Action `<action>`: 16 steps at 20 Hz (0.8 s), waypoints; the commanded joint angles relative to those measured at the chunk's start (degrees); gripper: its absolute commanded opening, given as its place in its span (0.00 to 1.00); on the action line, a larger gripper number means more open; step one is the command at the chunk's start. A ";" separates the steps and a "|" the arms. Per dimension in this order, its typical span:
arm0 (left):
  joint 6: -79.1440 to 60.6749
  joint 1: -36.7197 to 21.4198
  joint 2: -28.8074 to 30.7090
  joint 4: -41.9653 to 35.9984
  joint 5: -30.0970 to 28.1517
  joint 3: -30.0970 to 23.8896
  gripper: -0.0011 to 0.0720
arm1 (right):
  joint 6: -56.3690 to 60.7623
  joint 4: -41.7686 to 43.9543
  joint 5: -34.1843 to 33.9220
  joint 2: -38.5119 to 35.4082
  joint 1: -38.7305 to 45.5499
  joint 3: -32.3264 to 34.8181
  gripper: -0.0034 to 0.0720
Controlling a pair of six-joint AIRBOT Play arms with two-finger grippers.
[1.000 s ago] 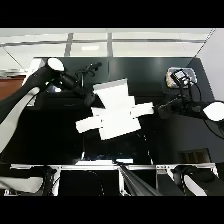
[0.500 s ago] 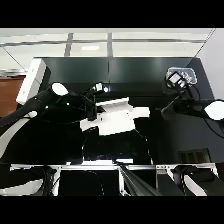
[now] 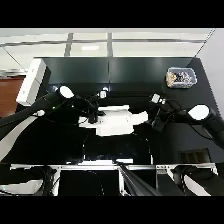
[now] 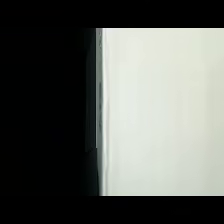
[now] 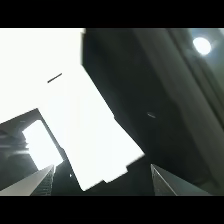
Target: Fold the box and place the chain.
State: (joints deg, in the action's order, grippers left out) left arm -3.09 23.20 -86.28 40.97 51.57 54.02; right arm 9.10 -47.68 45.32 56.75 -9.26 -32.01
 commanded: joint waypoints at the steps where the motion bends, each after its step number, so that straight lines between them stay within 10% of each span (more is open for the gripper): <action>1: -0.37 0.11 -0.24 1.29 1.44 0.22 0.05 | -6.45 1.31 0.09 3.15 -3.93 0.48 0.96; 16: -0.33 0.09 -0.22 1.66 1.44 0.22 0.05 | -13.38 8.07 -5.53 10.34 -19.12 0.48 0.96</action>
State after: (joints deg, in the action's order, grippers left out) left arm -3.46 23.27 -86.48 42.61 52.99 54.19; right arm -3.20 -43.38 42.92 65.30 -25.91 -31.55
